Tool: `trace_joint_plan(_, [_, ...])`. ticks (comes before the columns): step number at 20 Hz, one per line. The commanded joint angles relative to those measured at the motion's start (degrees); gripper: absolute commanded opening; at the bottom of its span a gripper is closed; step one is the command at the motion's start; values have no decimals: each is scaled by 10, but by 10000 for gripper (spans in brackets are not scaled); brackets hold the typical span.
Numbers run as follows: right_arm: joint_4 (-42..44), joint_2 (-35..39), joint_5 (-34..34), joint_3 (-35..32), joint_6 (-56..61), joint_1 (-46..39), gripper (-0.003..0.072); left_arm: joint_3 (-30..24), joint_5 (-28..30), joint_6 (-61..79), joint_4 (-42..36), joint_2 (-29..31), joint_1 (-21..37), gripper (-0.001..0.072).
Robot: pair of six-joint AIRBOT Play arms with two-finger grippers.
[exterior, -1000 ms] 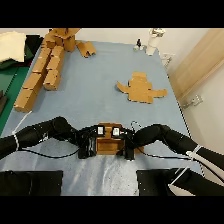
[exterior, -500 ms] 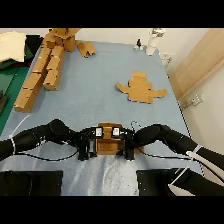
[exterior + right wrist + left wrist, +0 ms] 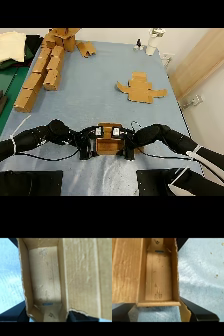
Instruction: Fold the box.
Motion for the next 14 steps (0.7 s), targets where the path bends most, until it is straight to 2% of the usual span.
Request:
trace_joint_plan(1, [0, 0, 0, 0, 0, 0, 513, 0, 0, 9, -7, -5, 0, 702])
trace_joint_plan(12, [0, 0, 0, 0, 0, 0, 513, 1, 15, 22, -24, -15, -14, 699])
trace_joint_plan(14, [0, 0, 0, 1, 0, 0, 513, 0, 15, 22, -24, -15, -14, 525])
